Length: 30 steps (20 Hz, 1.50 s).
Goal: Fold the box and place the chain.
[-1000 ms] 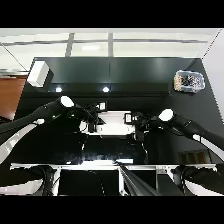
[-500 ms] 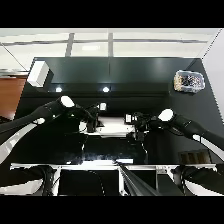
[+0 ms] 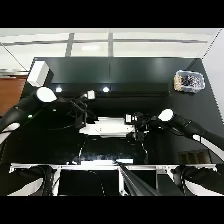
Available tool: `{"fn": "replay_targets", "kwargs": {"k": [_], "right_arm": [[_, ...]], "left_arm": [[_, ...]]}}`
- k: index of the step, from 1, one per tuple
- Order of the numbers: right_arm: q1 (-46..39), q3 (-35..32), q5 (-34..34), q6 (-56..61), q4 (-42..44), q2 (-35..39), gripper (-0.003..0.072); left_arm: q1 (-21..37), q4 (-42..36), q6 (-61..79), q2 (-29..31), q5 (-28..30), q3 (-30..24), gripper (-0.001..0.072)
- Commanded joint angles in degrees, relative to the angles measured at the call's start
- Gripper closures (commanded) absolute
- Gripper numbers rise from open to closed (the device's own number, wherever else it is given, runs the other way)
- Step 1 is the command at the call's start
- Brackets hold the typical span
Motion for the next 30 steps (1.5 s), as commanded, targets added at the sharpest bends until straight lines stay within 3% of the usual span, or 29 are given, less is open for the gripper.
{"fn": "replay_targets", "kwargs": {"k": [1, 3, 5, 9, 10, 13, 18, 23, 28, 30], "right_arm": [[0.04, -0.04, 0.15, 0.00, -0.26, -0.04, 0.0553], [0.04, -0.04, 0.15, -0.02, -0.28, -0.04, 0.0553], [0.04, -0.04, 0.15, 0.00, -0.26, -0.04, 0.0554], [0.04, -0.04, 0.15, 0.00, -0.26, -0.04, 0.0554], [0.04, -0.04, 0.15, 0.00, -0.26, -0.04, 0.0554], [0.04, -0.04, 0.15, 0.00, -0.26, -0.04, 0.0554], [0.04, -0.04, 0.15, 0.00, -0.26, -0.04, 0.0554], [0.04, -0.04, 0.13, 0.00, -0.26, -0.04, 0.0554], [0.04, -0.04, 0.13, 0.02, -0.26, -0.04, 0.0553], [0.04, -0.04, 0.13, 0.02, -0.26, -0.04, 0.0554]], "left_arm": [[1.84, 1.57, -9.94, 7.13, -11.32, -0.44, 0.0682], [0.35, -1.20, -17.97, 7.50, -14.19, -2.86, 0.0682], [-2.54, -6.14, -22.62, 7.10, -11.39, -7.41, 0.0682], [-5.92, -33.46, -12.72, 5.01, 7.19, -13.14, 0.0680], [-5.84, -36.96, -10.73, 4.07, 12.87, -13.05, 0.0681], [-5.77, -36.57, -10.60, -0.24, 27.36, -12.35, 0.0681], [-5.79, -25.66, -11.10, -9.31, 22.75, -8.02, 0.0682], [-5.77, -25.18, -11.30, -13.46, 18.23, -6.38, 0.0682], [0.98, -23.54, -11.34, -7.21, 18.23, -4.17, 0.0681], [5.62, -22.34, -11.34, -1.60, 13.64, -4.11, 0.0681]]}}
